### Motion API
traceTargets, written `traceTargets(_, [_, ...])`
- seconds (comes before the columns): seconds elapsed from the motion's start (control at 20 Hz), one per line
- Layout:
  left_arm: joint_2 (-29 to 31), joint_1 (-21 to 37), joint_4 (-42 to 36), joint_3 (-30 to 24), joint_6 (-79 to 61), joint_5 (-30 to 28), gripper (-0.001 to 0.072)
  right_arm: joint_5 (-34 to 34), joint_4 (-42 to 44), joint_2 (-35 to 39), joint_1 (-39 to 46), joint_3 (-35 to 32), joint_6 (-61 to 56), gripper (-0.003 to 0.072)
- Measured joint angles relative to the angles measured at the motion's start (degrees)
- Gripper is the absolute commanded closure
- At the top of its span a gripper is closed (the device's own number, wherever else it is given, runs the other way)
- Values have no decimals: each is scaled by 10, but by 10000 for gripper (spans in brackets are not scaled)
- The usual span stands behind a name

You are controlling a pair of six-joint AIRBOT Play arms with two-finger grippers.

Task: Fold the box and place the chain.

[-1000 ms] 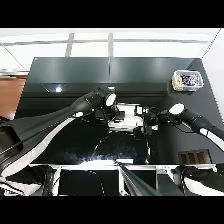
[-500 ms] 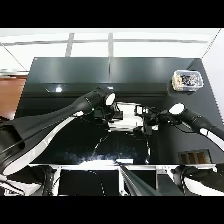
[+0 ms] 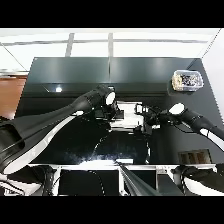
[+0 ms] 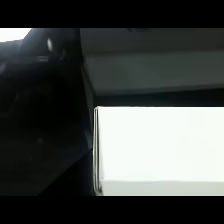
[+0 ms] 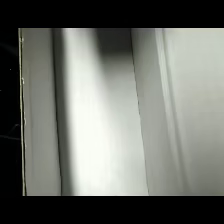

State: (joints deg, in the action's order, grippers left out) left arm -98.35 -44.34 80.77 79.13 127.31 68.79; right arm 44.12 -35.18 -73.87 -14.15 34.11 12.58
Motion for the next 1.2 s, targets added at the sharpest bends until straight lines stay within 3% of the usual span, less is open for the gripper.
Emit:
traceTargets(0.35, [-7, 8, 18, 12, 2, 16, 683, 33, -72, 83, 0, 0, -24, 52])
traceTargets(0.75, [-14, 3, 15, 13, -5, 22, 682, 18, -106, 85, 0, 0, -19, 53])
traceTargets(0.8, [-14, 3, 15, 13, -7, 22, 682, 14, -105, 82, 0, 0, -14, 90])
traceTargets(0.85, [-14, 3, 15, 13, -7, 23, 682, 11, -100, 79, 0, 0, -7, 187])
traceTargets(1.0, [-14, 3, 15, 13, -9, 23, 682, 5, -77, 74, 0, 0, 14, 228])
traceTargets(1.05, [-14, 3, 15, 13, -9, 23, 681, 5, -71, 73, 0, 0, 20, 468])
traceTargets(1.1, [-14, 3, 15, 13, -9, 24, 682, 4, -63, 71, 0, 0, 22, 580])
traceTargets(1.2, [-14, 3, 14, 13, -10, 23, 681, 3, -39, 65, -1, 0, 24, 579])
